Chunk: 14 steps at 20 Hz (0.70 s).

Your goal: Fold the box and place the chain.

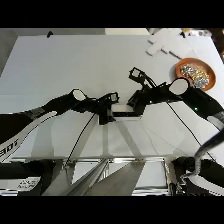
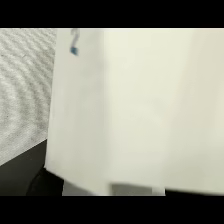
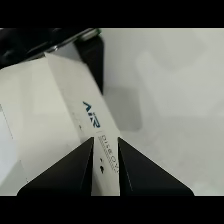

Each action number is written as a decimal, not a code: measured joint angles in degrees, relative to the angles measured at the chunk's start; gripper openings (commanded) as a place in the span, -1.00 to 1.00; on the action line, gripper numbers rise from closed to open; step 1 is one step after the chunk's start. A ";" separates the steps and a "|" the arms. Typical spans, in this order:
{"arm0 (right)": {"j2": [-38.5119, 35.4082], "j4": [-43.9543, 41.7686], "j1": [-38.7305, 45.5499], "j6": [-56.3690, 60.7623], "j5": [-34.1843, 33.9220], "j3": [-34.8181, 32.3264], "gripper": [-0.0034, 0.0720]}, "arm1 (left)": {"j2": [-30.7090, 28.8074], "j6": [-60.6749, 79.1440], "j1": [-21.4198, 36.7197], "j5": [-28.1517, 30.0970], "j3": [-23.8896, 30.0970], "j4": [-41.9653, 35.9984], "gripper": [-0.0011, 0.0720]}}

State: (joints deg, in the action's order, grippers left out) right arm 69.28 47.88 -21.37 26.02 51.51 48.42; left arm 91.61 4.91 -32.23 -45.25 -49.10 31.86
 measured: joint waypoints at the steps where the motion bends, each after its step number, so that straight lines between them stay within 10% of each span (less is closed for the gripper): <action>1: 0.07 0.48 0.02 -1.62 0.79 0.02 -0.43 | 0.00 0.00 0.00 0.00 0.00 0.00 -0.94; 14: 0.24 2.97 -1.14 -9.46 7.10 -0.11 -0.43 | 0.00 -0.02 0.00 0.00 0.00 0.00 -0.94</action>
